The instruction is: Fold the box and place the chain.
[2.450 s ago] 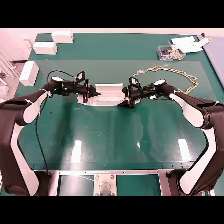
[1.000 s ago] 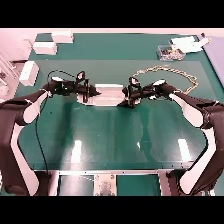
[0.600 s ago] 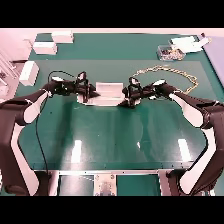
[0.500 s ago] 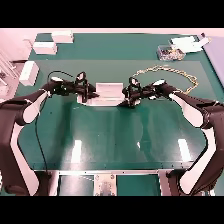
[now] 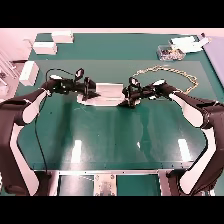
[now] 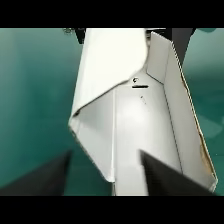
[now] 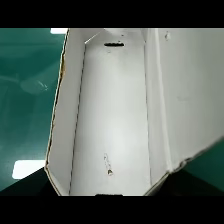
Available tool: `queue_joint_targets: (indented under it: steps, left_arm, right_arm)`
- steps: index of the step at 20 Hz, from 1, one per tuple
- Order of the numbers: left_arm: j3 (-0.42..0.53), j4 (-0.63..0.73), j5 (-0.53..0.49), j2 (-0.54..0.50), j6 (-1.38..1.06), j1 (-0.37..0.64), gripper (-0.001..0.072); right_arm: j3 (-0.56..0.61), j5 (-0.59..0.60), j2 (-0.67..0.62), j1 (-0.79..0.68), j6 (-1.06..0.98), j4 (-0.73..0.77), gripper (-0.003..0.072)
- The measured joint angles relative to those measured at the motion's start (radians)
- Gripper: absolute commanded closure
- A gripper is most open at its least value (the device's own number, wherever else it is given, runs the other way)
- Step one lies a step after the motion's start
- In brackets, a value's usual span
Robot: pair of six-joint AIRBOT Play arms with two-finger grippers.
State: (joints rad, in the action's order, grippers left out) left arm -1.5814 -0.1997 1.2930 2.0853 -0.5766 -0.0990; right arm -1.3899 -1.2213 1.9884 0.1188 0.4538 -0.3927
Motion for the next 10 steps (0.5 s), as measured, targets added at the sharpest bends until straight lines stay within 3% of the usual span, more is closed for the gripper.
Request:
queue_joint_targets:
  steps: [9, 10]
  left_arm:
    - [-0.012, 0.125, 0.151, 0.000, 0.018, 0.063, 0.0144]
    - [-0.012, 0.137, 0.178, 0.000, 0.021, 0.069, 0.0317]
  right_arm:
    - [0.000, 0.000, 0.000, 0.000, 0.000, 0.000, 0.0107]
    - [0.000, 0.000, 0.000, 0.000, 0.000, 0.000, 0.0107]
